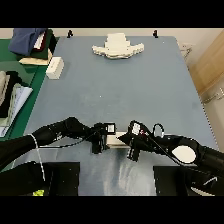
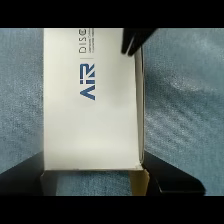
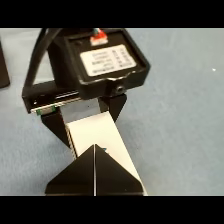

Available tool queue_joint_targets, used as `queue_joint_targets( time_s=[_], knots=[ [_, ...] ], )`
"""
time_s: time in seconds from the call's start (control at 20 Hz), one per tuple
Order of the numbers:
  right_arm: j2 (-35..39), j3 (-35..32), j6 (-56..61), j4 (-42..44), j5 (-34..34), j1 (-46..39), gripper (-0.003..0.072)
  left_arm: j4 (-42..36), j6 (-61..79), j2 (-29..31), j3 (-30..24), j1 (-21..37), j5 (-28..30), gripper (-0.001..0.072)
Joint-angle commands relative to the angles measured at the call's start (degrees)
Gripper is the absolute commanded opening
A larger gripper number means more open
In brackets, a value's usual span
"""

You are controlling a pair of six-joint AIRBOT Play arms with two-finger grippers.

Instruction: Fold the box.

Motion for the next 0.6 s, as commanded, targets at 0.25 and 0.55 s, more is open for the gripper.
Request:
queue_joint_targets(
  time_s=[0.25,0.55],
  knots=[
    [-5.7,-2.32,0.15,4.22,-0.79,0.07,0.0005,0.04,0.02,-0.02,0.0,0.04,0.04,0.0412],
    [-5.7,-3.72,0.13,5.03,-0.55,0.07,0.0005,0.04,0.0,-0.02,0.0,0.04,0.02,0.0412]
  ],
)
